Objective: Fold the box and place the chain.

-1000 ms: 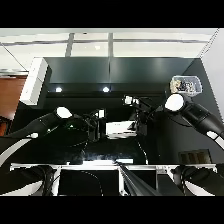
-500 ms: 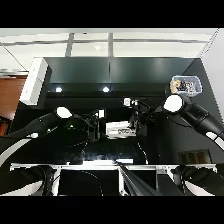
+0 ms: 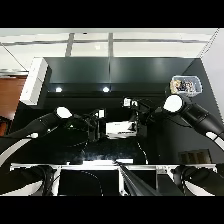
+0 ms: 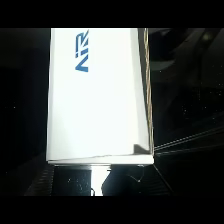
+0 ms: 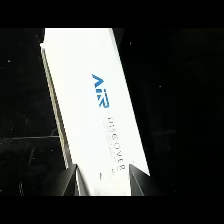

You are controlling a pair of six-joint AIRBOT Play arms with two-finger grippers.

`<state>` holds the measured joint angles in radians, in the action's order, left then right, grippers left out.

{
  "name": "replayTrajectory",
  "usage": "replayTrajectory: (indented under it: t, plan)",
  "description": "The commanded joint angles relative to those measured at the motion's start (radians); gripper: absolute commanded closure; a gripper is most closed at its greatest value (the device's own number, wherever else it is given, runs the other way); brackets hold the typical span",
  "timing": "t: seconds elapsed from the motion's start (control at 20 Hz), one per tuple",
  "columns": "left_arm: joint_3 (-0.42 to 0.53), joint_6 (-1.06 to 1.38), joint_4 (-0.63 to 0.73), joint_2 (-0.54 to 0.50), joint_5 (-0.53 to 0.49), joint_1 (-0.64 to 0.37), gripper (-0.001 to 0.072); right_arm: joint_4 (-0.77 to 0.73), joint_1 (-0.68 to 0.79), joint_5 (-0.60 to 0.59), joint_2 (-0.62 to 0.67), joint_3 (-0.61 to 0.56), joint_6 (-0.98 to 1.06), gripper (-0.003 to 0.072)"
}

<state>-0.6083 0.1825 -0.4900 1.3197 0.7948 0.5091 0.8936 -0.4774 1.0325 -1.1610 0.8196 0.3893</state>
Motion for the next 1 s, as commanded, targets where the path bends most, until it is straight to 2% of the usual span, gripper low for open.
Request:
replayTrajectory:
  t: [0.0,0.95]
  plan:
    - [0.001,0.000,0.000,0.000,0.000,0.000,0.0311,0.003,-0.005,0.009,0.000,0.000,0.000,0.0294]
    - [0.001,0.000,0.000,0.000,0.000,0.000,0.0311,0.013,-0.005,-0.017,-0.001,-0.020,0.008,0.0294]
